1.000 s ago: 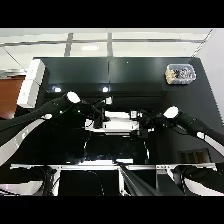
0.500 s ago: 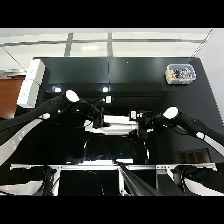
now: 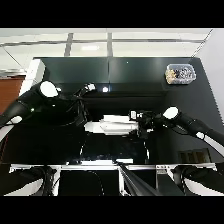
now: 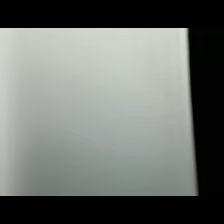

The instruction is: Fold the box and place the chain.

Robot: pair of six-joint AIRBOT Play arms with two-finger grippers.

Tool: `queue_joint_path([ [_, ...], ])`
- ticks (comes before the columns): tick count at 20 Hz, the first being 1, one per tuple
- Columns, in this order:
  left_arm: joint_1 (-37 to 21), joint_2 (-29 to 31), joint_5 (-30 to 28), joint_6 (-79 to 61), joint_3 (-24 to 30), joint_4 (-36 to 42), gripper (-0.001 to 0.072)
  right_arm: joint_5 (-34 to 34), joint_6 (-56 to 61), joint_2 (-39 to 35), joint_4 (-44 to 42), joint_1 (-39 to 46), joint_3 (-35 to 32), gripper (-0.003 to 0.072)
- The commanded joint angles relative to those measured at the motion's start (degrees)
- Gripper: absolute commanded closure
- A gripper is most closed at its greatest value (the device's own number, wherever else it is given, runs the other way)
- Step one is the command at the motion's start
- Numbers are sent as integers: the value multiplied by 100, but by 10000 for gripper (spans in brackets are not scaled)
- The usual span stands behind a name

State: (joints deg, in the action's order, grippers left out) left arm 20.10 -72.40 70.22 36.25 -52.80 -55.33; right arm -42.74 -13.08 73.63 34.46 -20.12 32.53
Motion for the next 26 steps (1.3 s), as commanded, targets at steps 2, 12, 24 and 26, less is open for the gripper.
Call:
queue_joint_path([
  [2, 236, 24, 341, 566, 389, 1821, 685, -13, 2, 2, 9, 0, 0, 253],
  [12, 632, -868, -3314, 299, 503, 2988, 685, -13, 2, 2, 7, 0, 0, 253],
  [24, 625, -1467, -2155, 295, 522, 2468, 686, -28, -22, 2, 7, 0, 0, 481],
  [26, 535, -1285, -2197, 297, 448, 2105, 687, -28, -22, 2, 7, 0, 0, 481],
])
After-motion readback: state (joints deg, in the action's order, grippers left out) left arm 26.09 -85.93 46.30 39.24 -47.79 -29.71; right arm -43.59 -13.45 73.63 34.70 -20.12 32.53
